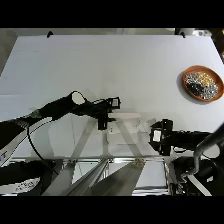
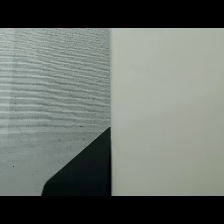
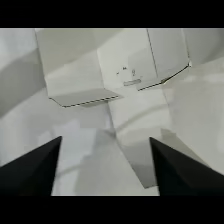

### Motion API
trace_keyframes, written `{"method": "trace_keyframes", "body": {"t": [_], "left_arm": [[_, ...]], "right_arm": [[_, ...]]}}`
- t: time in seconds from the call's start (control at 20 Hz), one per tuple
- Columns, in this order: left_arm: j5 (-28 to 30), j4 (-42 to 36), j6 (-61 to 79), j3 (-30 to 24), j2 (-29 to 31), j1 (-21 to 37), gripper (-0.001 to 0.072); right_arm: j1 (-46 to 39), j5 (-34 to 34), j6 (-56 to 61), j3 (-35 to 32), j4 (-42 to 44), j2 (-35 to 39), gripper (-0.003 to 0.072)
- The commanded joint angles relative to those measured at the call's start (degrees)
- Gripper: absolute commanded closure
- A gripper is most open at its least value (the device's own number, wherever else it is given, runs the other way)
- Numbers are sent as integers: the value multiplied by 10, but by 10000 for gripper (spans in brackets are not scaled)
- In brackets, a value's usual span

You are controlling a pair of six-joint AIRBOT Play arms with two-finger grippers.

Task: Fold the box and place the chain.

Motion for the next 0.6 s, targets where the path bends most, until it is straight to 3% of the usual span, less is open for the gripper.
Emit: {"method": "trace_keyframes", "body": {"t": [0.0,0.3,0.55], "left_arm": [[-4,0,0,0,0,0,695],[-4,0,0,0,0,0,695],[-4,0,0,0,0,0,695]], "right_arm": [[71,-87,-35,-58,-48,-4,-1],[160,-198,25,-88,-40,-4,-9],[160,-212,25,-91,-16,-4,-9]]}}
